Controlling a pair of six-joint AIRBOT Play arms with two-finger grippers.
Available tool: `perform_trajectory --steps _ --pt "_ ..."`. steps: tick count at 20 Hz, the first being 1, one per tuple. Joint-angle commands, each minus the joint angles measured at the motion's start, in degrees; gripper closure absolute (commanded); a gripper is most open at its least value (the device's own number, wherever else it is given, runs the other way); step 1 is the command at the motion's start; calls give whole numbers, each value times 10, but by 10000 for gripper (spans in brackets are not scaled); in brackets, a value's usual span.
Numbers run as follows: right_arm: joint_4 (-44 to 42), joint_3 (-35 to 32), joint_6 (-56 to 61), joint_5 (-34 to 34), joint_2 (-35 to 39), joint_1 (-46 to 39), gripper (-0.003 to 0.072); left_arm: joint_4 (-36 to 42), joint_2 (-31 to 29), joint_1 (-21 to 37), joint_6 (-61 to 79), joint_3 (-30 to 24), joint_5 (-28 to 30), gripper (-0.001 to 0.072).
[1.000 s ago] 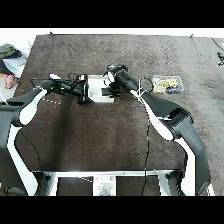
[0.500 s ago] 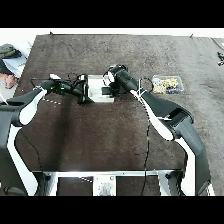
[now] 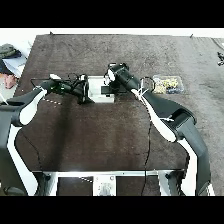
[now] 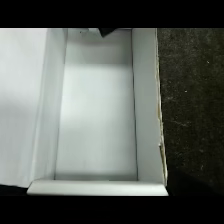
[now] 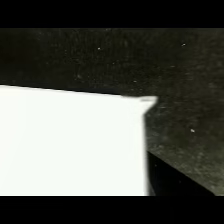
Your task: Fold the box and place the chain.
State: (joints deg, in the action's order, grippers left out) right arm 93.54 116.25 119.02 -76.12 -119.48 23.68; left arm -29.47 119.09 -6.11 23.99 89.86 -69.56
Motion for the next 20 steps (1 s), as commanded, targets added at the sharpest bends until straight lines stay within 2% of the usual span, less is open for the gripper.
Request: perform_trajectory --steps 1,5,10,14,17,20 --pt "9 0 -12 -14 15 -1 290 0 0 0 0 0 0 242" --pt "32 0 -45 -43 40 -3 290 0 0 0 0 0 0 243" --pt "89 -1 -122 -46 113 -16 290 0 0 0 0 0 0 243" --pt "89 -11 -165 -45 174 -73 290 0 0 0 0 0 0 242" --pt "89 -34 -182 -44 191 -141 290 0 0 0 0 0 0 242" --pt "89 -88 -182 46 217 -199 290 0 0 0 0 0 0 243"
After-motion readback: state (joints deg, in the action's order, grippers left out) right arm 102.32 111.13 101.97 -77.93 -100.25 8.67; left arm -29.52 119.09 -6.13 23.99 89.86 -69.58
